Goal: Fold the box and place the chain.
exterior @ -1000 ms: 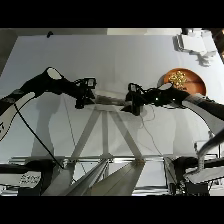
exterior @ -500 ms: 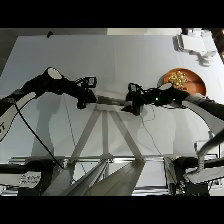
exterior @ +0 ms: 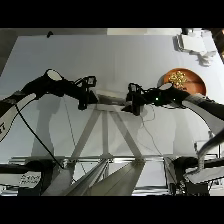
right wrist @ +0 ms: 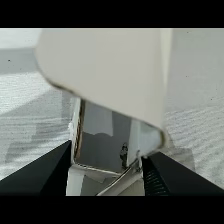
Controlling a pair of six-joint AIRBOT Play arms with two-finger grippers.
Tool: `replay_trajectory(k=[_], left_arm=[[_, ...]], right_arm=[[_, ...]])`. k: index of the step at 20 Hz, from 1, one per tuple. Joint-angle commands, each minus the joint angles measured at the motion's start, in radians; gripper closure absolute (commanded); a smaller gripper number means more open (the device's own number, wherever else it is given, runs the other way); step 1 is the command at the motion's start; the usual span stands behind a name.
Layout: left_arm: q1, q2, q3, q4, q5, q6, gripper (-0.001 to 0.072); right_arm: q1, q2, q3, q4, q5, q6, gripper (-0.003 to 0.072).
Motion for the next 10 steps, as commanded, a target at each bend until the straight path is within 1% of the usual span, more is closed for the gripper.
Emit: replay_trajectory(k=[1,2,3,4,5,6,10], left_arm=[[0.0,0.0,-0.006,-0.002,0.006,0.0,0.0683],[0.0,0.0,-0.006,-0.002,0.006,0.0,0.0668],[0.0,0.0,-0.006,-0.002,0.007,0.0,0.0621],[0.0,0.0,-0.006,-0.002,0.01,0.0,0.0501],[0.0,0.0,-0.006,-0.002,0.021,-0.001,0.0451],[0.0,0.0,-0.006,-0.002,0.03,-0.001,0.0428],[0.0,0.0,-0.006,-0.002,0.032,-0.008,0.0423]], right_arm=[[0.001,0.0,0.001,0.001,0.0,0.0,0.0323],[0.001,0.0,0.001,0.001,0.0,0.0,0.0323],[0.001,0.0,0.001,0.001,0.0,0.0,0.0323],[0.001,0.0,0.001,0.001,0.0,0.0,0.0323],[0.001,0.0,0.001,0.001,0.0,0.0,0.0323],[0.001,0.0,0.001,0.001,0.0,0.0,0.0323],[0.001,0.0,0.001,0.001,0.0,0.0,0.0323]])
